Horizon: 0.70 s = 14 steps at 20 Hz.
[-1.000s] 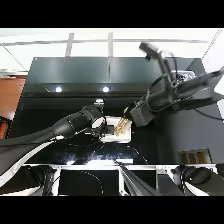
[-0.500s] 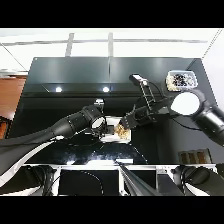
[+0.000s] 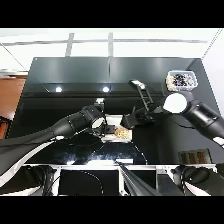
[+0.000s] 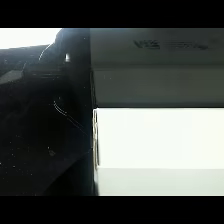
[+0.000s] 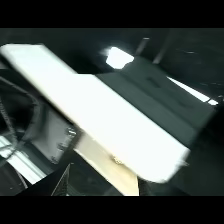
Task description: Fold the box and place the chain.
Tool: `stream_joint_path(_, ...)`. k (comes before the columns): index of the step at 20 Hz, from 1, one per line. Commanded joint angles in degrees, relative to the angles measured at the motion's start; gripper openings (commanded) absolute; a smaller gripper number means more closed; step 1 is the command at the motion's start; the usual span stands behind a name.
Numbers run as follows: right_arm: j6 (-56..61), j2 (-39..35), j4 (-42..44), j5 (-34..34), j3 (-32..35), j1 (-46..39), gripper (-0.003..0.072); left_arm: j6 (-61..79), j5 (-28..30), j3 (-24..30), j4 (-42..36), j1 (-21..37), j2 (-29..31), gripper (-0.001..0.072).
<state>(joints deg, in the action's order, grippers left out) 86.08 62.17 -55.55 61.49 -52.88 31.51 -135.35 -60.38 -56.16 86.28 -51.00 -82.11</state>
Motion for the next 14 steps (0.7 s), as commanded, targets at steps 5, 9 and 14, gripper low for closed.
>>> stream_joint_path(5,-0.66,-15.15,-6.14,7.65,0.11,-18.71,0.0476,-0.5,-0.39,-2.1,-0.26,0.0,0.52,0.0571)
stream_joint_path(9,-1.27,-17.29,-6.25,10.36,0.13,-24.35,0.0475,3.41,-2.69,-4.28,0.2,0.37,5.03,0.0631)
stream_joint_path(14,-1.31,-17.29,-11.67,10.23,0.37,-24.96,0.0475,21.75,-11.06,-1.4,0.94,5.18,15.04,0.0631)
